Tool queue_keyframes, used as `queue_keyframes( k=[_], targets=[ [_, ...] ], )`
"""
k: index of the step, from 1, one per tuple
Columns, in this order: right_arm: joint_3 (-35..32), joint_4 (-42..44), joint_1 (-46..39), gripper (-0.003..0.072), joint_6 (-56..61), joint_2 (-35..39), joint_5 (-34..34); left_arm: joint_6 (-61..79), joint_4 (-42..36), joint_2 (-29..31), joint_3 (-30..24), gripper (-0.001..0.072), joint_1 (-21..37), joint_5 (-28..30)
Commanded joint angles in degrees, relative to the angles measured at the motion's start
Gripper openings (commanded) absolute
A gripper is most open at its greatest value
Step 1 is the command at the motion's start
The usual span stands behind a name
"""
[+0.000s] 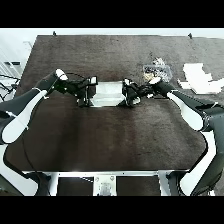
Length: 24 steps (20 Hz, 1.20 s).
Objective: Fold the box and place the chain.
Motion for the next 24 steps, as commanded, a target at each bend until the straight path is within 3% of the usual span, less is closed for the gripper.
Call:
queue_keyframes(
  k=[1,6,10,18,19,20,24],
  targets=[
    [-0.02,0.02,0.02,0.0579,0.0,-0.04,0.0,0.04,0.13,-0.55,-0.07,0.0568,-0.9,2.36],
    [-0.02,0.02,0.02,0.0579,0.0,-0.04,0.0,0.02,0.98,-0.55,-0.09,0.0565,-1.2,4.85],
    [-0.02,0.02,0.02,0.0579,0.0,-0.04,0.0,0.07,0.74,-0.55,-0.09,0.0351,-1.22,4.59],
    [-0.02,0.02,0.02,0.0579,0.0,-0.04,0.0,5.57,-6.12,-1.4,-0.11,0.0346,-1.22,2.8],
    [-0.02,0.02,0.02,0.0579,0.0,-0.04,0.0,5.6,-6.75,-1.7,-0.11,0.0321,-1.2,2.78],
    [-0.02,0.02,0.02,0.0579,0.0,-0.04,0.0,5.95,-7.3,-2.1,-0.11,0.0163,-1.22,2.47],
    [-0.02,0.02,0.02,0.0579,0.02,-0.04,0.0,6.95,-9.2,-2.86,-0.17,0.0178,-1.33,2.25]
  ],
)
